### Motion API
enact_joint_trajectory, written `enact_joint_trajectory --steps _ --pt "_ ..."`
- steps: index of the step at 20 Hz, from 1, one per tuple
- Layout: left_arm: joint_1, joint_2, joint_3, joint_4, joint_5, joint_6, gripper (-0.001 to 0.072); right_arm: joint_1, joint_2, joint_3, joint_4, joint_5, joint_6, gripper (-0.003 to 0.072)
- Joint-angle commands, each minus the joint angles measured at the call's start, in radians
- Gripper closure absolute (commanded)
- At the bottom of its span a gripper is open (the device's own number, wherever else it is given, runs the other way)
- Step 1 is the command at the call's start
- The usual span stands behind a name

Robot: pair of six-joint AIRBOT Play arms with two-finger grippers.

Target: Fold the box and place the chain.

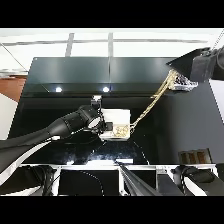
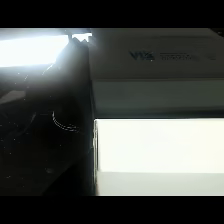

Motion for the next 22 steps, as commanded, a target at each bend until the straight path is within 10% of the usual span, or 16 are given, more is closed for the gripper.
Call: enact_joint_trajectory --steps 1,10,22 --pt "0.001 0.0 0.0 0.0 0.0 0.0 0.0677 0.074 0.004 0.002 0.114 -0.017 -0.011 0.0642" --pt "0.001 0.0 0.0 0.004 0.005 0.0 0.0677 0.078 0.004 0.002 0.351 -0.137 -0.059 0.0641" --pt "0.001 0.0 0.0 0.004 0.004 0.0 0.0677 0.182 -0.091 -0.027 0.113 -0.031 -0.012 0.0641"
